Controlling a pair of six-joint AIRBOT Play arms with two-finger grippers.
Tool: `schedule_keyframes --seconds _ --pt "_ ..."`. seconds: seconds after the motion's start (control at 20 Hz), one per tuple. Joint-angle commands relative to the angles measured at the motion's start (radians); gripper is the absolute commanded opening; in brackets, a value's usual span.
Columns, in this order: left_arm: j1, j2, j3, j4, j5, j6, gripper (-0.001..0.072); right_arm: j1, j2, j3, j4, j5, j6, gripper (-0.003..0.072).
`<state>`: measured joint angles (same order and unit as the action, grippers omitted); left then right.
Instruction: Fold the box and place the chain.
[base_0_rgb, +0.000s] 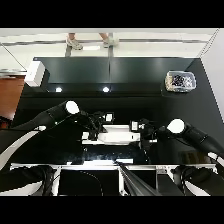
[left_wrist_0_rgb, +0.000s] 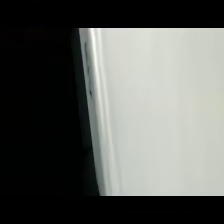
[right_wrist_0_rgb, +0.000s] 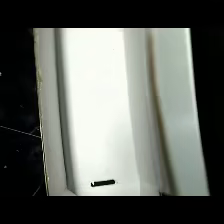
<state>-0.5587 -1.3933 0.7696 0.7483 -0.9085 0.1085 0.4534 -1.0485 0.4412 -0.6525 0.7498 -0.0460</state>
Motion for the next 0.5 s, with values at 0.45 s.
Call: schedule_keyframes --seconds 0.45 --pt "-0.001 0.000 0.001 0.003 -0.008 -0.008 0.0024 -0.039 -0.052 -0.001 0.099 0.056 -0.151 0.0639"
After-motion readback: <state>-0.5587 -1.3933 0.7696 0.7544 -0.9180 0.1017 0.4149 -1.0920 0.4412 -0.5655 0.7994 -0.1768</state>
